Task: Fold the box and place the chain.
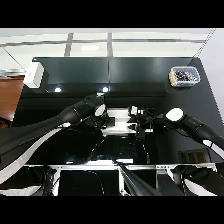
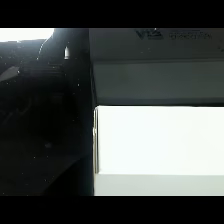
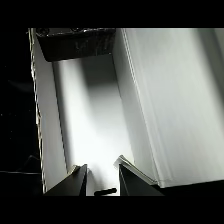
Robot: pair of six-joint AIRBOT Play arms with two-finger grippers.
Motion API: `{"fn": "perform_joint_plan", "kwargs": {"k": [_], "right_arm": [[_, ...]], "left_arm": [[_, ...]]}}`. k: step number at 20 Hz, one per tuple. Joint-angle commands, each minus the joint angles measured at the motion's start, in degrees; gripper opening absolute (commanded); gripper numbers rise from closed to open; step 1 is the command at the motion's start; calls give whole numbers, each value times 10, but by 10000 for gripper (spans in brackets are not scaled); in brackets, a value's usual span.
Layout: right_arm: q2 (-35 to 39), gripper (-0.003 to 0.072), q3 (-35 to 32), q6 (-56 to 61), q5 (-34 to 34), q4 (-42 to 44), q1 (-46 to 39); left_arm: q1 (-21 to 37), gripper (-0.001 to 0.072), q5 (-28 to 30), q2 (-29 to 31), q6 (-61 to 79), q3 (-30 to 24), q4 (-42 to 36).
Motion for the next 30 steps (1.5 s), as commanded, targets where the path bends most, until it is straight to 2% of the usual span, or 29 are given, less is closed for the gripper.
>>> {"fn": "perform_joint_plan", "kwargs": {"k": [1, 3, 5, 6, 7, 8, 9, 10, 11, 12, 13, 16, 18, 21, 23, 27, 30], "right_arm": [[-1, 231, 0, 1, 4, 3, 1], [-1, 234, 0, 1, 4, 3, 1], [-1, 391, 0, 2, -3, 3, 1], [-1, 390, 0, 2, -9, 3, 1], [-1, 342, 0, 2, -9, 2, 1], [-1, 121, 0, 2, -7, 2, 1], [-1, 129, 0, 2, -4, 2, 1], [-1, 366, 0, 9, -5, 3, 1], [-1, 360, 0, 13, -4, 2, 1], [-1, 296, 0, 32, -3, -2, 1], [-1, 8, 0, 57, 7, -7, 1], [1, 16, 3, 213, 6, -60, -6], [20, 16, 29, 396, 42, -133, -40], [83, 16, 90, 687, 145, -315, -145], [112, 17, 89, 779, 165, -389, -239], [97, 17, 36, 816, 157, -347, -388], [60, 17, -4, 811, 170, -276, -418]], "left_arm": [[1, 31, 3, 0, -1, 0, 0], [1, 30, 3, 0, -7, 0, 0], [1, 30, 2, 0, -7, 0, 1], [1, 30, 3, 0, -7, 0, 1], [1, 30, 3, 0, -7, 0, 1], [1, 30, 3, 0, -7, 0, 1], [1, 30, 3, 0, -7, 0, 1], [1, 30, 3, 0, -7, 0, 1], [1, 30, 3, 0, -7, 0, 1], [1, 30, 3, 0, -7, 0, 0], [1, 30, 3, 0, -7, 0, 1], [1, 30, 2, 0, -7, 0, 1], [1, 29, 2, 0, -7, 0, 2], [1, 29, 1, 1, -10, 0, 7], [1, 29, 2, 2, -16, 0, 7], [2, 28, 3, 2, -16, 12, 5], [2, 28, 0, 1, -16, 24, 27]]}}
